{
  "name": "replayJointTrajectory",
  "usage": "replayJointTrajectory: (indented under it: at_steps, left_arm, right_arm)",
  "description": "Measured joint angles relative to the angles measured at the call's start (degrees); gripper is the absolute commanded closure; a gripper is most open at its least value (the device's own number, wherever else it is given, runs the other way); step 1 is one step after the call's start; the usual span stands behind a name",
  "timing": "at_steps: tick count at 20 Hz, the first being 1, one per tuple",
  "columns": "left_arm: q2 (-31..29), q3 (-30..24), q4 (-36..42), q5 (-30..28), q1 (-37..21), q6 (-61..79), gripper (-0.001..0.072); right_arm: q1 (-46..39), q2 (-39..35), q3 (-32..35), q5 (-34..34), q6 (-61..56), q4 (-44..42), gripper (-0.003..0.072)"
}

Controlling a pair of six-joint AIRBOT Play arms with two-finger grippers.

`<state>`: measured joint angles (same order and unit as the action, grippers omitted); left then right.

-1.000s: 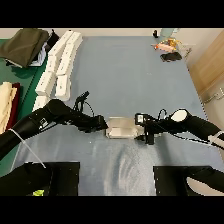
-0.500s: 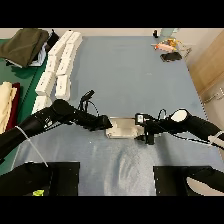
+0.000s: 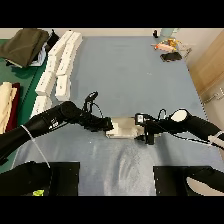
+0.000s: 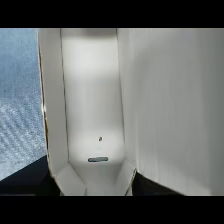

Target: Fold the box.

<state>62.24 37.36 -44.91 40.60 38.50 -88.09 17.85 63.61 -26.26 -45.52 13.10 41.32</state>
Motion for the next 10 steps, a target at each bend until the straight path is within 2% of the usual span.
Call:
replayJointTrajectory:
  at_steps: [4,10]
  left_arm:
    - [1.0,3.6,-13.5,-0.4,5.2,-15.0,0.0252]
    - [4.8,9.1,-21.8,0.4,11.1,-27.7,0.0253]
  right_arm:
    - [0.0,0.0,0.0,0.0,0.0,0.0,0.0212]
    - [0.0,0.0,0.0,0.0,0.0,0.0,0.0212]
